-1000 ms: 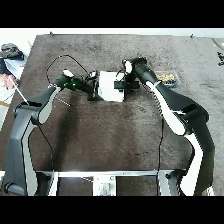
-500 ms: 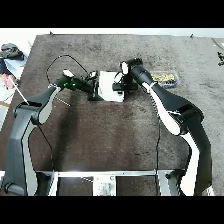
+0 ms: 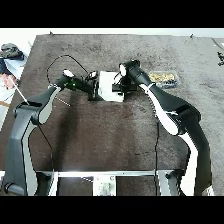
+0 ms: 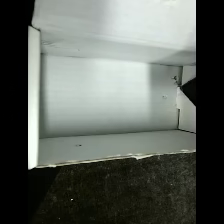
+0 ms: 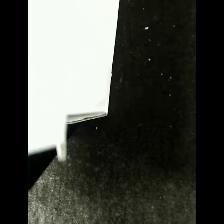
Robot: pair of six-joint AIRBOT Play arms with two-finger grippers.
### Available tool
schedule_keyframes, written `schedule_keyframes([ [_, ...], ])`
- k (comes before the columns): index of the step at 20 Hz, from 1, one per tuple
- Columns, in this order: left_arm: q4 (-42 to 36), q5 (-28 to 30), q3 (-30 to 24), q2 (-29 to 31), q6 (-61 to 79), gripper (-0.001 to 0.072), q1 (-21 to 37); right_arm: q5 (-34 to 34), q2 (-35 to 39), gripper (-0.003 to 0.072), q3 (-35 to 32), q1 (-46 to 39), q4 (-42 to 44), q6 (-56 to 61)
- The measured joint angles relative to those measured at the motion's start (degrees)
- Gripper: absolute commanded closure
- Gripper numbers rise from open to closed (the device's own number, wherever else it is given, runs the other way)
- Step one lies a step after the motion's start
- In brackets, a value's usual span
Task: Fold the box and place the chain.
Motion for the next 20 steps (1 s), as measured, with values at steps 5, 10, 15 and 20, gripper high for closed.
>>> schedule_keyframes([
  [5,0.00,-0.02,0.00,0.00,0.00,0.0253,0.00,-0.17,0.02,0.0671,0.00,0.31,-0.50,1.51],
  [10,0.02,-0.02,0.00,0.00,0.00,0.0253,0.00,-0.24,-0.04,0.0463,0.00,0.44,-1.05,1.62],
  [15,0.02,-0.02,0.00,0.00,0.00,0.0253,0.00,-0.28,0.61,0.0217,0.00,0.42,-0.96,1.73],
  [20,0.04,0.00,0.00,0.00,0.00,0.0253,0.00,-0.09,2.64,0.0216,0.00,0.42,-0.92,-0.13],
])
